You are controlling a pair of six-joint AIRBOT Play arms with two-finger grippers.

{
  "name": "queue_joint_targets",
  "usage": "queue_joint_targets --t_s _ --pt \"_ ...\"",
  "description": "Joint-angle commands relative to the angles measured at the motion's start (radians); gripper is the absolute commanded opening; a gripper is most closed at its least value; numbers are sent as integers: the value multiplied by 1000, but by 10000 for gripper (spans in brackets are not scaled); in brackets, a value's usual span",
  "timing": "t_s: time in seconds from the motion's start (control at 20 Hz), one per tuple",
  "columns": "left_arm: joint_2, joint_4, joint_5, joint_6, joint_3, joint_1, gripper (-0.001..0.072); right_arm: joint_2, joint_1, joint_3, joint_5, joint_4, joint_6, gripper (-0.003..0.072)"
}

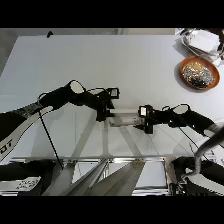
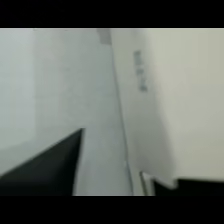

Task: Fold the box and place the chain.

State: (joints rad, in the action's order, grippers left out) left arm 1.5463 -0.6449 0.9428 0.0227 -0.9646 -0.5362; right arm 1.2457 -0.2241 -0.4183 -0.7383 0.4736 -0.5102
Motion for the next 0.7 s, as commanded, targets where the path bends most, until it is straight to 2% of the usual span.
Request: queue_joint_targets --t_s 0.0,0.2,0.3,0.4,0.65 --pt "-14 -1 11 3 0 0 586 0 0 0 -3 0 4 430" --pt "-51 -76 0 -10 0 1 596 0 0 0 -3 0 4 430" --pt "-80 -161 -3 -65 0 1 597 0 0 0 -3 0 4 430" --pt "-112 -255 -5 -136 0 1 642 0 0 0 -3 0 4 430" --pt "-219 -445 -5 -300 0 1 642 0 0 0 -3 0 4 430"
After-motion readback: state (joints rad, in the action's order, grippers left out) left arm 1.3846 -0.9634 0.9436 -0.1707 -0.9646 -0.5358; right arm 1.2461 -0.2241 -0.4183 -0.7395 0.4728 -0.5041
